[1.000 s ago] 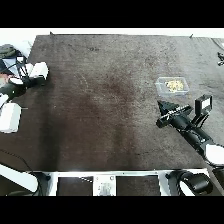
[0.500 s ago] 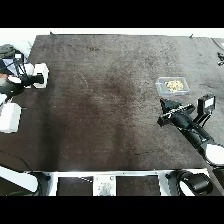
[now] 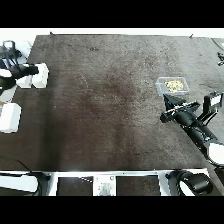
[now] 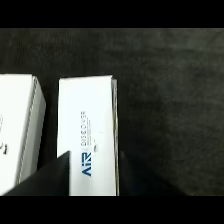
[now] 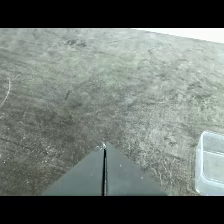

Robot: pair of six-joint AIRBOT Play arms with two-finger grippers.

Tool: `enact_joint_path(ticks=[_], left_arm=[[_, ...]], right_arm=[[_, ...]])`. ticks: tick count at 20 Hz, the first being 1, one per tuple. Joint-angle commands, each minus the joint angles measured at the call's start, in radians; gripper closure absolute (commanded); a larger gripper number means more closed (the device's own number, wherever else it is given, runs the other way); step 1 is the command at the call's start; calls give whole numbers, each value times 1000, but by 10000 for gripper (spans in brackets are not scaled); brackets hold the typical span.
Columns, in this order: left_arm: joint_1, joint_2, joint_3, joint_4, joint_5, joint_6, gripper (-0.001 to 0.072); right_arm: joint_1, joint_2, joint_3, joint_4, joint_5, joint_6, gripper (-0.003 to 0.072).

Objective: Fold the box and place the chain.

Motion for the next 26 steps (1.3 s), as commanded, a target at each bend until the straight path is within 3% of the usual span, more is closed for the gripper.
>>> enact_joint_path(ticks=[1, 3, 5, 8, 11, 16, 19, 23, 26], left_arm=[[0, 139, 0, -5, -117, 62, 698], [0, 232, -30, -115, -149, 191, 702], [0, 347, -121, -314, -138, 428, 704], [0, 550, -332, -663, -138, 829, 703], [0, 754, -554, -852, -137, 1084, 704], [0, 1075, -866, -997, -140, 1170, 704], [0, 1250, -992, -997, -122, 1167, 704], [0, 1402, -1089, -996, -98, 1140, 703], [0, 1403, -1098, -996, -100, 1135, 698]], right_arm=[[1, 1, 2, 0, -6, 0, 698], [1, 1, 2, 0, 0, 0, 698], [1, 1, 2, 0, 28, 0, 698], [1, 1, 2, 0, 59, 0, 698], [1, 3, 2, 18, 59, 1, 699], [3, 149, -2, 17, 63, 0, 701], [2, 259, -36, -37, 63, 0, 701], [2, 306, -87, -76, 63, 0, 699], [2, 306, -93, -76, 61, 0, 699]])
